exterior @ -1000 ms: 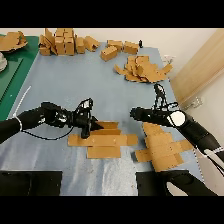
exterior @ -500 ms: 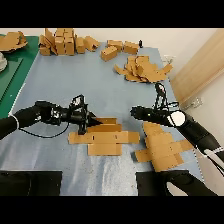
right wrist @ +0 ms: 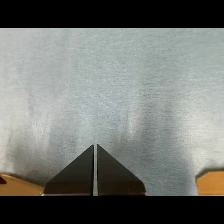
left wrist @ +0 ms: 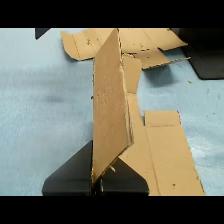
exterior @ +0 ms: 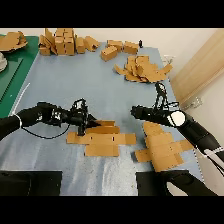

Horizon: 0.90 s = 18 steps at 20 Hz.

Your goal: Fold the box.

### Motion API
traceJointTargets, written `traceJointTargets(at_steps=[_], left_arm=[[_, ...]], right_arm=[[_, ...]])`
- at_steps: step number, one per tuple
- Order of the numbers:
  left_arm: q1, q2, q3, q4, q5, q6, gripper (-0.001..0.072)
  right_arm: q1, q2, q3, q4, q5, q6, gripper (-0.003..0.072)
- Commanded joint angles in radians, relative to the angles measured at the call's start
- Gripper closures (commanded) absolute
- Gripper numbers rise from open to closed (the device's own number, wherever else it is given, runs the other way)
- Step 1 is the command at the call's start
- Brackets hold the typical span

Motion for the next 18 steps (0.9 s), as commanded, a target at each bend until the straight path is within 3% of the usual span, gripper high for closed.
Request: traceJointTargets(at_steps=[1,12,18], left_arm=[[0.0,-0.001,0.007,-0.005,0.045,-0.048,0.0698],[-0.069,0.058,0.043,0.04,0.105,-0.002,0.0698],[-0.068,0.068,-0.036,-0.002,0.11,0.039,0.0699]], right_arm=[[0.001,0.0,0.001,0.0,-0.001,0.0,0.0657],[0.001,0.0,0.001,0.0,0.0,0.0,0.0656],[0.001,0.0,0.001,-0.002,0.0,-0.003,0.0657]])
